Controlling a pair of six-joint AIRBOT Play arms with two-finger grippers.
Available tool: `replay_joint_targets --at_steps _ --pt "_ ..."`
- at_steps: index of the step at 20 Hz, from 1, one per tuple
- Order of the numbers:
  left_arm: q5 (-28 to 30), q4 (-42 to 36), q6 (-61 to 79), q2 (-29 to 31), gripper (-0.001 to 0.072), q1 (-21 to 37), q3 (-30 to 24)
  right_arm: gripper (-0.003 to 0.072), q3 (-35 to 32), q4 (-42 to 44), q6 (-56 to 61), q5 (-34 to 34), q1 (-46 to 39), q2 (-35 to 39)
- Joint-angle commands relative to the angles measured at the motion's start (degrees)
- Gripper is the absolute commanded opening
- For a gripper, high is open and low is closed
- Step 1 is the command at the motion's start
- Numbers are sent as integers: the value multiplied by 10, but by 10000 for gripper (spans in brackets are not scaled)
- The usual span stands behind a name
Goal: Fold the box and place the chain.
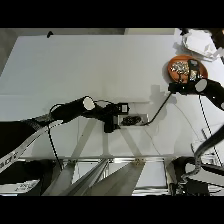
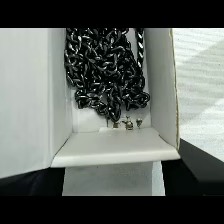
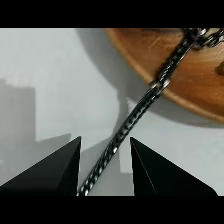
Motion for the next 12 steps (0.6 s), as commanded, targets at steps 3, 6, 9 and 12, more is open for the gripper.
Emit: replay_joint_targets --at_steps 3,6,9,12 --pt "0 0 0 0 344 0 0 271 0 -20 32 -60 -2 -26" --pt "0 0 0 0 344 0 0 271 0 -24 34 -78 -2 -39" --pt "0 0 0 0 344 0 0 256 0 -24 38 -85 -2 -58" --pt "0 0 0 0 344 0 0 17 0 -24 36 -72 -2 -51"
